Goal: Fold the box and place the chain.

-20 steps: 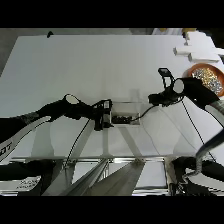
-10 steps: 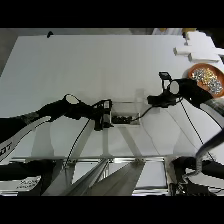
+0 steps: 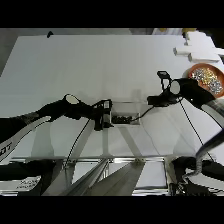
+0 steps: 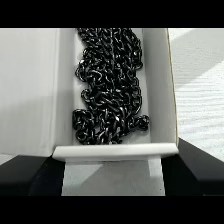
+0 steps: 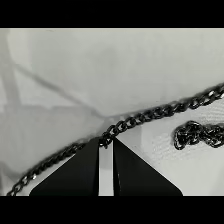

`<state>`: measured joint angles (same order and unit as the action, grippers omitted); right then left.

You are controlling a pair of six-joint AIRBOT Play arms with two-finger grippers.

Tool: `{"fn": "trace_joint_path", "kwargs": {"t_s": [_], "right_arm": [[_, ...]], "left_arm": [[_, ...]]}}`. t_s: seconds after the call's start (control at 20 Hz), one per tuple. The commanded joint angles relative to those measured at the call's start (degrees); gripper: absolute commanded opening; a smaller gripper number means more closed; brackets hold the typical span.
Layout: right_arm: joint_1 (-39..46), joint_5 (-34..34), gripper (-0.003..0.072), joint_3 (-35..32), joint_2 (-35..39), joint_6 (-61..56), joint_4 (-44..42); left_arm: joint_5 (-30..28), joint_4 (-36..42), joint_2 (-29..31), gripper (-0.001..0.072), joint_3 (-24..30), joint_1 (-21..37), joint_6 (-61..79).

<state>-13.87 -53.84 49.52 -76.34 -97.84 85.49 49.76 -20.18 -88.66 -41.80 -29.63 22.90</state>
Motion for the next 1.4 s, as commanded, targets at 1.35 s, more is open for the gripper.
{"fn": "trace_joint_path", "kwargs": {"t_s": [1.35], "right_arm": [[-21.14,6.47,0.0014,-0.31,18.08,16.90,-34.45]], "left_arm": [[0.00,0.00,0.00,0.0204,0.00,0.00,0.00]]}}
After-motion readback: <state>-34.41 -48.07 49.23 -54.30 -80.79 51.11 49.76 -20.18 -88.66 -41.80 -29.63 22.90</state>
